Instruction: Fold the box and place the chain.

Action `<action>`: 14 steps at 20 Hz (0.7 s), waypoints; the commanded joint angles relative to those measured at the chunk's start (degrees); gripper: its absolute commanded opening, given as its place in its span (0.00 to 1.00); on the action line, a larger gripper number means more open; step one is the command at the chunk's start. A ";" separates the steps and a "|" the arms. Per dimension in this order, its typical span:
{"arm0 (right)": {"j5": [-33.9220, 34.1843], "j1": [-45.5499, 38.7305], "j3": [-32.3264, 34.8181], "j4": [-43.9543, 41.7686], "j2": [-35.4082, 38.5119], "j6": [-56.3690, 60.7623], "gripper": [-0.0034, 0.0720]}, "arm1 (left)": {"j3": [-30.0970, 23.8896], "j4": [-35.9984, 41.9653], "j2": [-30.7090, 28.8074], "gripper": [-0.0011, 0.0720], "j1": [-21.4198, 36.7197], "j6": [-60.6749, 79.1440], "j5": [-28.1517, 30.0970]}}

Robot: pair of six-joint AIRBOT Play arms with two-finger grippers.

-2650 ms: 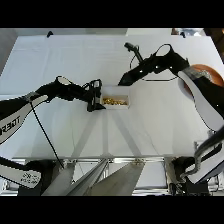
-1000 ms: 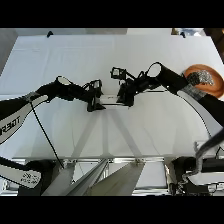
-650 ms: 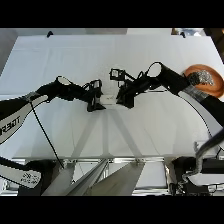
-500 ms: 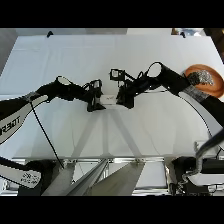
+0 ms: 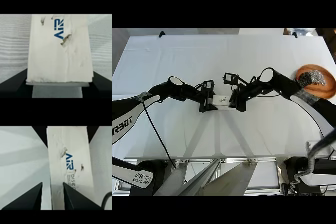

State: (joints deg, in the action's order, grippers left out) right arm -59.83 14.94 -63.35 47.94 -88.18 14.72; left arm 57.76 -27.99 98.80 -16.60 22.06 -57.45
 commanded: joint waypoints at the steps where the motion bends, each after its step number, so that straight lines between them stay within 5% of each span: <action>1: 3.28 0.04 0.39 -2.12 1.95 0.00 0.39 | 0.02 0.09 -0.04 0.21 0.07 -0.04 0.22; 6: 5.42 0.04 0.39 -6.97 6.93 2.36 0.35 | 0.02 0.09 -0.04 0.21 0.07 -0.04 0.22; 7: 5.42 0.04 0.39 -8.92 8.04 6.38 0.15 | 0.02 0.09 -0.04 0.21 0.07 -0.04 0.22; 8: 5.49 0.04 0.39 -10.43 8.81 10.21 0.06 | 0.00 0.09 -0.04 0.21 0.07 -0.04 0.22; 14: 13.00 0.04 2.10 -12.74 7.32 36.98 0.05 | 0.02 0.09 -0.04 0.21 0.07 -0.04 0.22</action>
State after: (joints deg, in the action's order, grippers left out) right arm -51.72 14.98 -62.24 36.23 -80.20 37.95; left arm 57.76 -27.86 98.80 -16.53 22.02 -57.12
